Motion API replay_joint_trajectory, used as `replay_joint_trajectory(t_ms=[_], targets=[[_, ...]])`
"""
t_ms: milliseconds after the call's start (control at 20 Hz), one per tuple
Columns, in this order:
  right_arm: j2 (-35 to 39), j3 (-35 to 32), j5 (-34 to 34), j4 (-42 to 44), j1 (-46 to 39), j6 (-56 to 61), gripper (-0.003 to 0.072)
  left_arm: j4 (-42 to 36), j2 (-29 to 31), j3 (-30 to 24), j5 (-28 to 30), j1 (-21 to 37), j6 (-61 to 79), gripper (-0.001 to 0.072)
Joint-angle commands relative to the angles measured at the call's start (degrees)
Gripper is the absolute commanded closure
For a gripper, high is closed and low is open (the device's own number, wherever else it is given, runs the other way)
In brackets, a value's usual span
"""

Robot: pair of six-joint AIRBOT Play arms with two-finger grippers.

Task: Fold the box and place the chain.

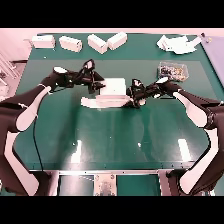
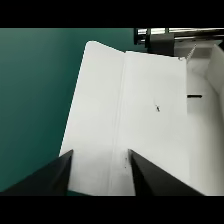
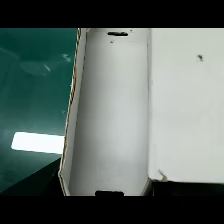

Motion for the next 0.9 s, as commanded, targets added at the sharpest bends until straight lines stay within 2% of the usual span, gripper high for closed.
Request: replay_joint_trajectory(t_ms=[0, 200, 300, 450, 850], targets=[[0.02, 0.00, 0.04, 0.02, 0.04, 0.00, 0.0352, 1.33, 0.17, 2.47, -10.27, 3.50, -1.84, 0.0142], [0.02, 0.00, 0.04, 0.02, 0.04, 0.00, 0.0351, 18.71, 1.60, 2.56, -13.97, 4.63, -6.71, 0.0142], [0.02, 0.00, 0.04, 0.02, 0.04, 0.00, 0.0351, 22.32, 1.55, 2.49, -17.22, 4.63, -8.57, 0.0144], [0.02, 0.00, 0.04, 0.02, 0.04, 0.00, 0.0351, 22.75, 1.57, 2.38, -19.98, 4.57, -9.75, 0.0144], [0.02, 0.00, 0.04, 0.02, 0.04, 0.00, 0.0351, 22.38, 1.60, -1.75, -20.35, 4.55, -11.89, 0.0141]])
